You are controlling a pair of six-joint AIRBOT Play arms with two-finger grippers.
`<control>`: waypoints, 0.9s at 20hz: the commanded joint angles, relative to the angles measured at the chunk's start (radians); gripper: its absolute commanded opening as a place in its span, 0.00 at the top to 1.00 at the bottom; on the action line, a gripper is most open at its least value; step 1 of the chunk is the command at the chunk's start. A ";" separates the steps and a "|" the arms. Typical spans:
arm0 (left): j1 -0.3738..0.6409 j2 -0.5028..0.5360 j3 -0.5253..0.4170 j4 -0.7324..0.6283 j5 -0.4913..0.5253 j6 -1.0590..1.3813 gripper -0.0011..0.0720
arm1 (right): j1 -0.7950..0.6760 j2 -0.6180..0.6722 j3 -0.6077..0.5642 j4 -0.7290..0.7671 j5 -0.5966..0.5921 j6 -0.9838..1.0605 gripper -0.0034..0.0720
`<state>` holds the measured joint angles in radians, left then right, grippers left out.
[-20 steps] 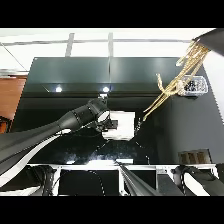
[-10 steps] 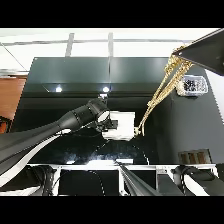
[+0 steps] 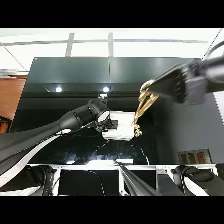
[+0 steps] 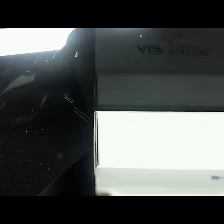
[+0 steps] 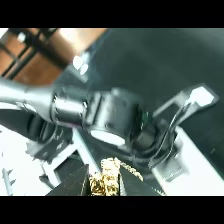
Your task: Fold the box and place the chain.
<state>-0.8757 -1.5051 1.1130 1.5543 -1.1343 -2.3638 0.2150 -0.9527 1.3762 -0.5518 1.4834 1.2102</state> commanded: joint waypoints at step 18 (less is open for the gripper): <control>0.001 0.000 0.000 0.000 0.000 0.000 0.95 | 0.175 -0.108 -0.610 -0.055 -0.518 -0.002 0.93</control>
<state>-0.8757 -1.5051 1.1130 1.5547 -1.1343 -2.3638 0.3809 -1.0508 0.7769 -0.5915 0.9970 1.2026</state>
